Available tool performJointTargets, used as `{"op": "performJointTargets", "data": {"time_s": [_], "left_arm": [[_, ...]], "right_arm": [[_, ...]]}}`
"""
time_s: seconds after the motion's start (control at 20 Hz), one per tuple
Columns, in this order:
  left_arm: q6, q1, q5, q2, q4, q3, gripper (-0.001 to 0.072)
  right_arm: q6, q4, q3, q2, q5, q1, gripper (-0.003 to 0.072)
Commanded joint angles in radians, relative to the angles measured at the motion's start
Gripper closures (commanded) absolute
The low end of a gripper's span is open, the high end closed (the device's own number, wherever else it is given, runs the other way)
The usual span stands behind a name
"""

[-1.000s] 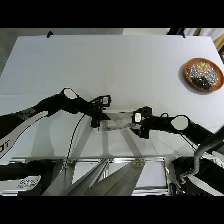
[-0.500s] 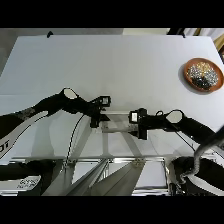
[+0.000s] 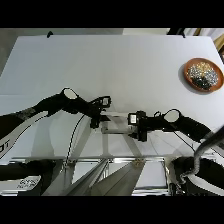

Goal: Fold the box and place the chain.

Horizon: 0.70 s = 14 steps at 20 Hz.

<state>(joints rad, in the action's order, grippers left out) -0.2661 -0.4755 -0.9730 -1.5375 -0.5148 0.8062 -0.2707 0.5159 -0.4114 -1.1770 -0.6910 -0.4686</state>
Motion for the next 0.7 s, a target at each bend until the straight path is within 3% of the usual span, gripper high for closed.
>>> {"op": "performJointTargets", "data": {"time_s": [0.0, 0.4, 0.65], "left_arm": [[0.002, 0.000, 0.004, -0.001, 0.002, 0.000, 0.0698], [0.002, 0.000, 0.004, -0.001, 0.002, 0.000, 0.0698], [0.002, 0.000, 0.004, -0.001, 0.002, 0.000, 0.0698]], "right_arm": [[0.000, 0.002, 0.000, -0.011, 0.003, -0.001, 0.0150], [-0.001, 0.003, 0.000, -0.011, 0.002, 0.045, 0.0152], [-0.127, 0.003, 0.000, -0.011, 0.003, 0.045, 0.0231]]}}
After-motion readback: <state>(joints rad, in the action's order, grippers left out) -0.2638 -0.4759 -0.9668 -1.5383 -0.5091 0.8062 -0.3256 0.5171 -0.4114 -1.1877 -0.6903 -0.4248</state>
